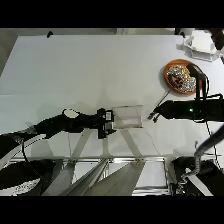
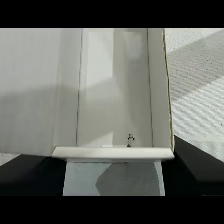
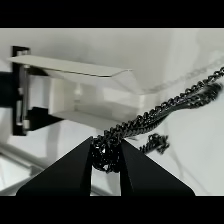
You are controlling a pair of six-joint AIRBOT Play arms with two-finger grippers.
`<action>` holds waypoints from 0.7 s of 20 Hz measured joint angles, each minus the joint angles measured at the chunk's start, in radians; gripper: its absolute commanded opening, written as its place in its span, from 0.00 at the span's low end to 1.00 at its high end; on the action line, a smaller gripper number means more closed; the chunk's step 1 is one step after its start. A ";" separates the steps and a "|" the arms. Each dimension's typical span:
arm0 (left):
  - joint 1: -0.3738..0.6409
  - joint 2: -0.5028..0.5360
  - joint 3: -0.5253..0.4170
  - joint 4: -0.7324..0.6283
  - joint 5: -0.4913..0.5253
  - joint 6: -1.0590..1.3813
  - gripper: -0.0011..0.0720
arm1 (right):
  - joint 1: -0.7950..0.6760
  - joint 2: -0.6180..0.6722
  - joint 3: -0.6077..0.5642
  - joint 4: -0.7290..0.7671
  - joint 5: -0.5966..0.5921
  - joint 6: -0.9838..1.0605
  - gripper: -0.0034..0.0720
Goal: Fold the box and place the chain.
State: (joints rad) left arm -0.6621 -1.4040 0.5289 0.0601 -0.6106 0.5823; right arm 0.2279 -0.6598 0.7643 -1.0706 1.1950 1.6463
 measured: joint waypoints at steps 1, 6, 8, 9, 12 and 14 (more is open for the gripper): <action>0.000 0.000 0.000 0.000 0.000 0.000 0.22 | 0.019 0.008 -0.004 0.015 -0.015 0.008 0.06; 0.000 0.000 0.000 0.000 0.000 0.000 0.22 | 0.091 0.022 -0.017 0.044 -0.096 0.060 0.06; 0.000 0.000 0.000 0.000 0.000 0.000 0.22 | 0.124 0.024 -0.029 0.046 -0.131 0.084 0.06; 0.000 0.000 0.000 0.000 0.000 0.000 0.22 | 0.144 0.024 -0.039 0.040 -0.147 0.097 0.06; 0.000 0.000 0.000 0.000 0.000 0.000 0.22 | 0.212 0.024 -0.082 0.009 -0.201 0.153 0.06; 0.000 0.000 0.000 0.000 0.000 0.000 0.22 | 0.264 0.024 -0.123 -0.009 -0.279 0.199 0.06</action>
State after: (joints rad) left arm -0.6621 -1.4040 0.5289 0.0601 -0.6106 0.5823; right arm 0.4923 -0.6353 0.6415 -1.0794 0.9157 1.8450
